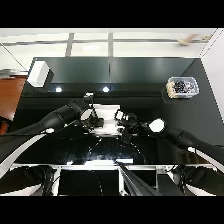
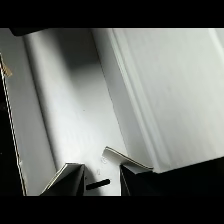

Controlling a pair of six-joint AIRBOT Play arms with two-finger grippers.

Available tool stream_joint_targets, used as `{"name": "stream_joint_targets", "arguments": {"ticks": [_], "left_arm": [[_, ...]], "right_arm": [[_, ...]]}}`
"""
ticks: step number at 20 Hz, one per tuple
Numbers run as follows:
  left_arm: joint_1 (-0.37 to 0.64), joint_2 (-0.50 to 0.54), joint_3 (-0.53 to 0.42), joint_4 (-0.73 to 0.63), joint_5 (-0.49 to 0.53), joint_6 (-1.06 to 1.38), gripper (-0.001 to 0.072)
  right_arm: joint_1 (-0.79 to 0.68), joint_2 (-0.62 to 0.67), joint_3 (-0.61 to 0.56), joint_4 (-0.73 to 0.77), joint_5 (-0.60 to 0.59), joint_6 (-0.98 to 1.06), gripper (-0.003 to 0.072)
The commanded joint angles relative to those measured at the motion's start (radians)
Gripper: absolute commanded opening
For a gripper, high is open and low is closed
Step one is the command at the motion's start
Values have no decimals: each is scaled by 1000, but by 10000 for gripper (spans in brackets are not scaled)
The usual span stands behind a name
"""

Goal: Fold the box and place the chain.

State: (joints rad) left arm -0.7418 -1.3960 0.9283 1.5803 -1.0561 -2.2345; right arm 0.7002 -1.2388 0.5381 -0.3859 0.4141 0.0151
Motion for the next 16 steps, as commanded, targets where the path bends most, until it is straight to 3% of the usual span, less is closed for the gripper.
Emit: {"name": "stream_joint_targets", "arguments": {"ticks": [1, 3, 4, 5, 6, 7, 8, 9, 11, 12, 13, 16], "left_arm": [[-1, -1, 0, 0, 0, 2, 33], [-1, -1, 0, 0, 0, 2, 33], [-1, -1, 0, 0, 0, 2, 33], [-1, -1, 0, 0, 0, 2, 34], [-1, -1, 0, 0, 0, 2, 34], [-1, -1, 0, 0, 0, 2, 34], [-1, -1, 0, 0, 0, 2, 33], [-1, -1, 0, 0, 0, 2, 34], [-1, -1, 0, 0, 0, 2, 34], [-1, -1, 0, 0, -1, 2, 34], [0, -1, 0, 0, -3, 2, 34], [0, -1, 0, 0, -3, 2, 34]], "right_arm": [[0, 0, 1, 40, 0, -27, 289], [0, 0, 1, 52, 0, -32, 292], [0, 0, 1, 62, 0, -32, 355], [0, 0, 1, 62, 0, -33, 465], [0, 0, 1, 61, 0, -35, 473], [0, 0, 1, 61, 0, -39, 371], [0, 0, 1, 61, 0, -39, 362], [0, 0, 1, 60, -1, -39, 432], [-1, 0, 1, 56, -21, -37, 191], [-5, 3, 1, 55, -35, -29, 189], [-16, 19, 1, 53, -34, 0, 36], [-103, 103, 1, -42, -9, 357, 32]]}}
